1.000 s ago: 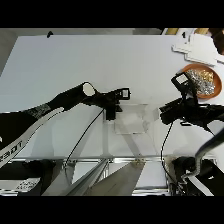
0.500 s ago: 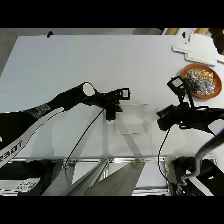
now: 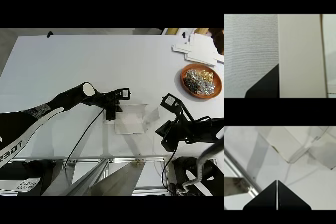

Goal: Fold the box and place the chain.

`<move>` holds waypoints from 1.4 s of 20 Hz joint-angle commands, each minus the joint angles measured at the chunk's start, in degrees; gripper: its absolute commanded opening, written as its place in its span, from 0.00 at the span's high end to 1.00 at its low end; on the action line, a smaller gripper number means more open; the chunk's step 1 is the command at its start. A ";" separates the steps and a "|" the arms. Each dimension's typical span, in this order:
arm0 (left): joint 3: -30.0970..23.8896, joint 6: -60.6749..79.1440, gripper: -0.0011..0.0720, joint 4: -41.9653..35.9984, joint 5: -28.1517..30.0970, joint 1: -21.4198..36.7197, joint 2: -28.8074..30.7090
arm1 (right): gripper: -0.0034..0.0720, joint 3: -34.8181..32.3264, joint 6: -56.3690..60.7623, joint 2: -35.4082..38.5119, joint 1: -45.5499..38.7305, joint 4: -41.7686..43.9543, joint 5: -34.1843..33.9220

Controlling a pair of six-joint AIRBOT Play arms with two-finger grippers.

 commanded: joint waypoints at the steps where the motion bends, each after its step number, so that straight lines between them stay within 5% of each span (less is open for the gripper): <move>1: 0.00 0.00 0.97 0.00 0.02 -0.04 0.02 | 0.93 -2.14 -9.86 0.44 0.02 0.09 -0.46; 8: 0.00 0.00 0.97 0.02 0.00 -0.04 0.02 | 0.88 -12.68 -38.97 -4.72 5.99 -1.51 -9.64; 10: 0.00 0.00 0.97 0.00 -0.15 -0.04 0.02 | 0.26 -15.32 -43.04 -7.91 6.34 -1.51 -17.44; 11: 0.00 0.00 0.97 0.02 -0.20 -0.04 0.02 | 0.14 -16.24 -43.95 -8.68 6.91 -1.53 -22.53; 13: 0.00 0.00 0.97 0.00 -0.17 -0.04 0.02 | 0.07 -16.83 -45.27 -8.74 7.85 -1.31 -30.69; 24: 0.00 0.00 0.97 0.00 -0.39 -0.04 0.04 | 0.08 -19.32 -52.85 -13.44 9.53 -1.31 -48.11; 28: 0.00 0.00 0.97 0.00 -0.39 -0.04 0.04 | 0.08 -18.99 -52.92 -13.38 6.27 -1.22 -47.93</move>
